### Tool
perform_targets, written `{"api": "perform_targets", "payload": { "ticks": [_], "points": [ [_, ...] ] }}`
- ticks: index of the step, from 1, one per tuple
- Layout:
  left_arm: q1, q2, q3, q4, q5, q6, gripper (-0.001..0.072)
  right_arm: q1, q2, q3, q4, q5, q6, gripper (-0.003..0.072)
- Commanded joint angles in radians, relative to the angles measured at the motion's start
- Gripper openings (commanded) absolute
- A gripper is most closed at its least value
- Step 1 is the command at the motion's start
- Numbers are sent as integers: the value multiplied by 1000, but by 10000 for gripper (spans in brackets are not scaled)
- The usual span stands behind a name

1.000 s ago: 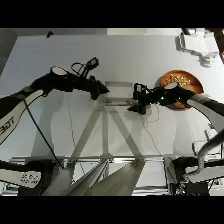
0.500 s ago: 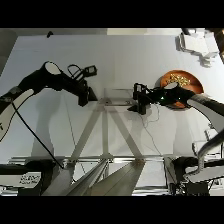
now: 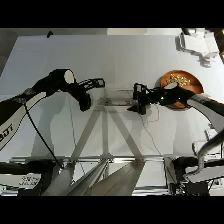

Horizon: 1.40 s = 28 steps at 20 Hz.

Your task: Fold the box and place the chain.

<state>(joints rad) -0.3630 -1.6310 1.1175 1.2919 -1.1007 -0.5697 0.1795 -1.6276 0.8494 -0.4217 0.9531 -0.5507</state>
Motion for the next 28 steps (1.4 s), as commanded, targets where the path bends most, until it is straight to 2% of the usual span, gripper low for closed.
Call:
{"api": "perform_targets", "payload": {
  "ticks": [1, 4, 8, 10, 13, 14, 16, 19, 21, 23, 24, 28],
  "points": [
    [1, 22, 0, 21, 9, 3, 8, 0, 0, 0, 0, 0, 0, 395],
    [22, 74, 0, -136, -4, 132, 8, 0, 0, 0, 0, 0, 0, 395],
    [78, 148, 0, -233, -62, 159, 8, 0, 0, 0, 0, 0, 0, 395],
    [99, 156, 0, -294, -87, 163, 11, 0, 0, 0, 0, 0, 0, 395],
    [103, 140, -1, -348, -51, 225, 15, 0, 0, 0, 0, 0, 0, 395],
    [101, 126, -1, -385, -31, 269, 56, 0, 0, 0, 0, 0, 0, 395],
    [100, 84, -1, -478, -13, 393, 405, 0, 0, 0, 0, 0, 0, 395],
    [99, 2, -1, -536, 7, 606, 431, 0, 0, 0, 0, 0, 0, 395],
    [99, -44, 0, -532, 21, 694, 526, 0, 0, 0, 0, 0, 0, 395],
    [94, -75, 0, -531, 47, 719, 551, 0, 0, 0, 0, 0, 0, 395],
    [92, -84, -1, -536, 56, 732, 587, 0, 0, 0, 0, 0, 0, 395],
    [75, -92, -1, -544, 4, 825, 578, 0, 0, 0, 0, 0, 0, 395]
  ]
}}
